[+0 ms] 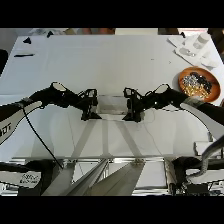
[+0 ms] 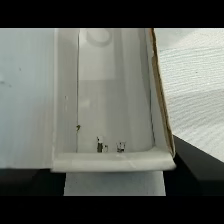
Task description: Fold the box and place the chain.
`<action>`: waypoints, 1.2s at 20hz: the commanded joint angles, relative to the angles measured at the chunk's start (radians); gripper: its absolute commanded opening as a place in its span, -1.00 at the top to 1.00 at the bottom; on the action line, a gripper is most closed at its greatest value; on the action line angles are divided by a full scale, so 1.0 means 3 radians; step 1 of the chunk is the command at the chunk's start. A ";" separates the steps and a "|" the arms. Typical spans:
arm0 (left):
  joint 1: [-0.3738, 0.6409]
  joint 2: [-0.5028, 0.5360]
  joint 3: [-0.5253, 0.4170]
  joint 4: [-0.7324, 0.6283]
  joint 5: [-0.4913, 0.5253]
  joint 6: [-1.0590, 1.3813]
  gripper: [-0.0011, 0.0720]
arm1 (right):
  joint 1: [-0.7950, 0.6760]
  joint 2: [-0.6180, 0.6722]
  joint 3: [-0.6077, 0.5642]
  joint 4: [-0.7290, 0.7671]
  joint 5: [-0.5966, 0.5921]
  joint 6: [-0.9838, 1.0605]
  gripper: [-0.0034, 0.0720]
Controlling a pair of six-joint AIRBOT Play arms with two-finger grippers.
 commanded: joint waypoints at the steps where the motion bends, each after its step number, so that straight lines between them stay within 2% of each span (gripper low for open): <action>1: 0.0000 -0.0003 0.0004 0.0000 0.0001 0.0000 0.10 | 0.0003 0.0000 0.0001 0.0005 0.0003 0.0000 -0.01; 14: 0.0000 -0.0003 0.0004 -0.0001 0.0001 0.0000 0.10 | 0.0011 0.0000 0.0001 0.0022 0.0017 0.0000 0.01; 15: 0.0000 -0.0003 0.0004 0.0000 0.0001 0.0000 0.10 | 0.0013 0.0000 0.0001 0.0023 0.0010 0.0001 -0.10; 17: 0.0000 -0.0003 0.0004 -0.0001 0.0001 0.0000 0.10 | 0.0013 0.0000 0.0001 0.0028 -0.0010 0.0001 -0.83; 24: 0.0000 -0.0003 0.0004 -0.0001 0.0001 0.0000 0.10 | 0.0009 0.0066 0.0001 0.0010 0.0005 0.0005 -0.86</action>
